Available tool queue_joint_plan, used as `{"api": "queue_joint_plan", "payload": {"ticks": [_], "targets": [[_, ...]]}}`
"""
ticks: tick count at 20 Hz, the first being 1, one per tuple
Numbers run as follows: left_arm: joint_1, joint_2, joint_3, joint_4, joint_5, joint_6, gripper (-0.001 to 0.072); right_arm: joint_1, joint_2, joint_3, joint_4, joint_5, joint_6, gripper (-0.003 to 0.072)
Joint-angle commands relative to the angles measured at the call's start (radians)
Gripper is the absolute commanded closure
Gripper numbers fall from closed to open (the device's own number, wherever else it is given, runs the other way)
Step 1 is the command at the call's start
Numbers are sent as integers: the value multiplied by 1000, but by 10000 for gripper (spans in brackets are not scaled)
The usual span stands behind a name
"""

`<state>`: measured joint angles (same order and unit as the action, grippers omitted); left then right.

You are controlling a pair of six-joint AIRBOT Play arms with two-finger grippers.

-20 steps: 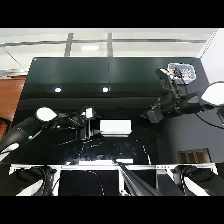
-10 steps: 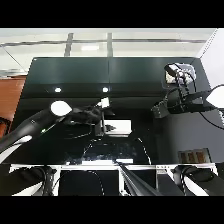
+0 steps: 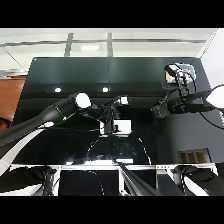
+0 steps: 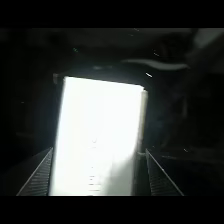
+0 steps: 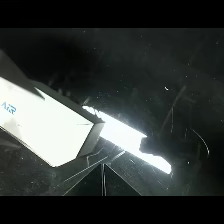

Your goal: Fold the box and place the chain.

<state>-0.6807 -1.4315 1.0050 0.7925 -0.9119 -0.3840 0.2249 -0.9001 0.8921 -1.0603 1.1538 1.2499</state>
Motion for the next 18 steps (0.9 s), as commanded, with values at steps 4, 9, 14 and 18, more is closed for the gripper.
{"api": "queue_joint_plan", "payload": {"ticks": [4, 9, 14, 18], "targets": [[-25, -10, 15, 78, -36, -29, -6, 0, 1, 0, 0, 2, 0, 672], [-46, -10, 15, 151, -52, -73, -5, 0, 1, 0, 0, 2, 0, 672], [-69, -11, 15, 240, -52, -73, -5, 0, 1, 0, 1, 2, 0, 672], [-116, -32, 15, 349, 23, -112, 18, 0, 1, 0, 1, 1, 0, 672]]}}
